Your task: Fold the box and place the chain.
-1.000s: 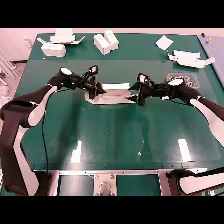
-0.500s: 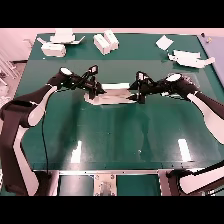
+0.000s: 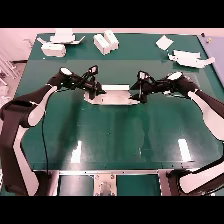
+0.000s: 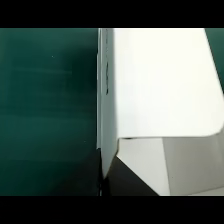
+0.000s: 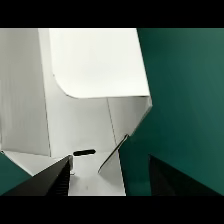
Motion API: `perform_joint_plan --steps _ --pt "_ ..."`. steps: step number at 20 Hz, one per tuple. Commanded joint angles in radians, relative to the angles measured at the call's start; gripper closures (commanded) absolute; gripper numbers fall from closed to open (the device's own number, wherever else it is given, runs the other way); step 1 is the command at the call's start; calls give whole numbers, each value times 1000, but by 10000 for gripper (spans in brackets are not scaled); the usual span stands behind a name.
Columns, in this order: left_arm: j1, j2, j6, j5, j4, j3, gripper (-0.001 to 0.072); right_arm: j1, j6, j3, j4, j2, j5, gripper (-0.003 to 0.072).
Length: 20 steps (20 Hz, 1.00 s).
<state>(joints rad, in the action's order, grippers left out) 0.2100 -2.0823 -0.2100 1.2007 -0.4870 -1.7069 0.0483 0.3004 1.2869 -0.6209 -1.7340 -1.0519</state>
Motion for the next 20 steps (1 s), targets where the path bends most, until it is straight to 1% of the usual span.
perform_joint_plan --steps 1,3,6,8,11,15,20 --pt "0 0 1 -3 0 0 687 -1 -57 29 -46 -31 -49 143" --pt "0 0 1 -3 0 0 687 -26 -147 40 -157 -29 43 143" --pt "0 0 0 1 0 0 686 -101 -212 73 -124 -1 46 143" --pt "0 0 0 0 0 0 687 -112 -255 71 -116 34 -17 143" --pt "0 0 0 1 0 0 687 -84 -338 41 -125 50 -125 143" --pt "0 0 0 3 0 0 687 -31 -364 -21 -132 58 -127 144" --pt "0 0 0 5 0 0 687 -16 -441 -38 -161 93 -148 144"
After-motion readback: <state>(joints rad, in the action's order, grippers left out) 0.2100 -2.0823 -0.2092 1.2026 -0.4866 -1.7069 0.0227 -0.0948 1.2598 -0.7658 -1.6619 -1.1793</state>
